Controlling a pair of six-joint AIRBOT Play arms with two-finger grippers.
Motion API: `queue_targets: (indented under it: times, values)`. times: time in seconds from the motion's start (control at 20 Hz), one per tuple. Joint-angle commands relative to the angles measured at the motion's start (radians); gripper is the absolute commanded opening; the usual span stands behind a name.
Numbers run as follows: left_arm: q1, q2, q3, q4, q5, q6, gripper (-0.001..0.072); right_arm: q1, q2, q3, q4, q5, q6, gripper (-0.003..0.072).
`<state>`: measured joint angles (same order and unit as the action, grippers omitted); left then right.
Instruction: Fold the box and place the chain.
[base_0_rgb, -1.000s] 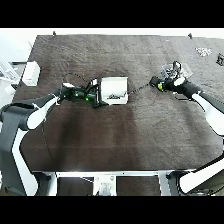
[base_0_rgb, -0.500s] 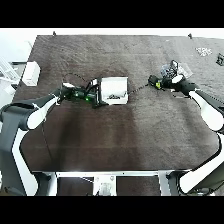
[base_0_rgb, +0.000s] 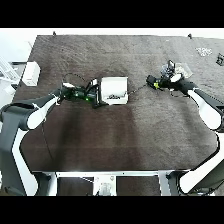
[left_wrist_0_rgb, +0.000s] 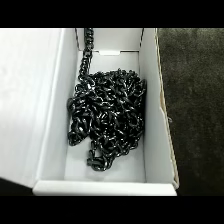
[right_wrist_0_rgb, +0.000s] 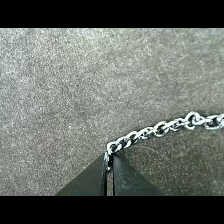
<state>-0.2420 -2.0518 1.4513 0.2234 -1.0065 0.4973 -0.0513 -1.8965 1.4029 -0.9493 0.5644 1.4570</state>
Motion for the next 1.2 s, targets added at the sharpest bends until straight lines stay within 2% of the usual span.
queue_targets:
  times: [0.0, 0.3, 0.8, 1.0, 1.15]
  values:
    - [-0.001, 0.001, 0.001, 0.000, 0.000, 0.000, 0.0523, 0.003, 0.007, 0.029, -0.001, 0.049, 0.000, 0.0015]
    - [-0.001, 0.001, 0.001, 0.000, 0.000, 0.000, 0.0523, 0.042, 0.180, 0.051, -0.011, 0.074, -0.038, 0.0015]
    - [-0.001, 0.001, 0.001, 0.000, 0.001, 0.001, 0.0523, 0.172, 0.527, 0.051, -0.012, 0.226, -0.148, 0.0015]
    - [-0.001, 0.001, 0.001, 0.000, 0.001, 0.001, 0.0523, 0.264, 0.610, 0.051, -0.013, 0.228, -0.188, 0.0015]
    - [-0.001, 0.001, 0.001, 0.000, 0.001, 0.000, 0.0523, 0.319, 0.621, 0.049, -0.013, 0.230, -0.207, 0.0015]
